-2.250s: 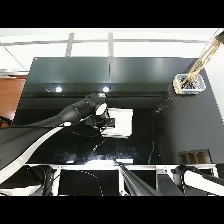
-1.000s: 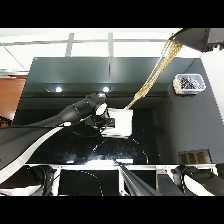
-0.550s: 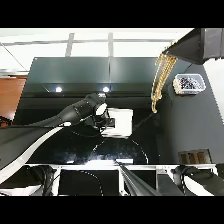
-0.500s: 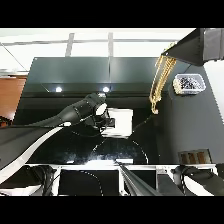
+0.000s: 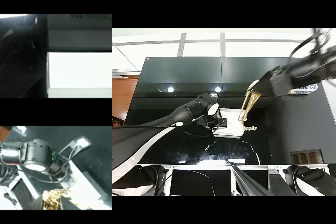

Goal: Fold the box and place the chain.

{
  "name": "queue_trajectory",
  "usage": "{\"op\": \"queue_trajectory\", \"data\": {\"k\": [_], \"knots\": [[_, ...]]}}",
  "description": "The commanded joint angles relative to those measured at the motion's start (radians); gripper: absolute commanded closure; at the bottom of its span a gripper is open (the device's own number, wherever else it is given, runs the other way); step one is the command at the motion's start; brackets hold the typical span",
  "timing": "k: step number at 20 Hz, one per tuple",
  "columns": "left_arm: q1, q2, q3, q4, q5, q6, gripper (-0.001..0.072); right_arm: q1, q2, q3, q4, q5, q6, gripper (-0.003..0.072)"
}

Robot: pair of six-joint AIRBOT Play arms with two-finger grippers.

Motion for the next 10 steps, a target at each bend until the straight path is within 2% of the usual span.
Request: {"op": "queue_trajectory", "data": {"k": [1,7,10], "knots": [[0.001,0.000,0.000,0.000,0.000,0.000,0.0679,0.060,0.000,-0.154,-0.004,-0.122,-0.006,0.0681],[0.001,0.000,0.000,0.000,0.000,0.000,0.0679,0.079,0.000,-0.429,-0.005,-0.324,-0.002,0.0679],[0.001,0.000,0.000,0.000,0.000,0.000,0.0679,0.110,-0.002,-0.519,0.024,-0.391,-0.002,0.0679]]}}
